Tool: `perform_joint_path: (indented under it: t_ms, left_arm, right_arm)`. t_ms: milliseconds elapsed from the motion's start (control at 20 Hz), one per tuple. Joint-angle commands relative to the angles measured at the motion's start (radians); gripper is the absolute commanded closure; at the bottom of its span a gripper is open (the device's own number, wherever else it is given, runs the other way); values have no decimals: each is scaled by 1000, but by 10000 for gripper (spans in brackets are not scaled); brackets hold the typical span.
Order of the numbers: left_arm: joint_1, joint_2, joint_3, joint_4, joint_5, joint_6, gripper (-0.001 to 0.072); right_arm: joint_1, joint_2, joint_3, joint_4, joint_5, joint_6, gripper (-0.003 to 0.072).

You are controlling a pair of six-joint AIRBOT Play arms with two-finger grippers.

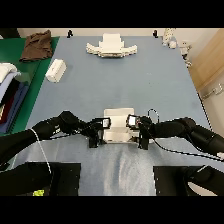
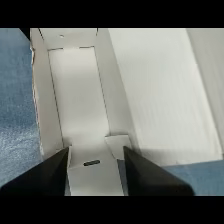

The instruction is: Fold the box.

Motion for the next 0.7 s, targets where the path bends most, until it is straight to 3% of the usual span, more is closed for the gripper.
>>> perform_joint_path:
  t_ms: [0,50,100,150,350,450,550,650]
  left_arm:
    - [0,1,1,0,1,0,282]
    - [0,1,1,0,1,0,282]
    - [0,1,1,0,2,0,282]
    - [0,1,1,0,2,0,282]
    - [0,1,1,0,2,0,282]
    - [0,1,1,0,2,0,282]
    - [0,1,1,0,2,0,282]
    - [0,1,1,0,2,0,282]
  right_arm:
    - [-1,3,0,-80,-33,95,445]
    - [-1,5,2,-109,-48,148,586]
    - [-1,8,7,-147,-63,231,656]
    - [-2,13,15,-204,-76,344,680]
    - [-30,67,70,-520,-204,838,683]
    - [-109,103,91,-605,-303,1042,683]
    - [-241,122,95,-612,-412,1194,685]
    - [-399,119,89,-509,-483,1237,685]
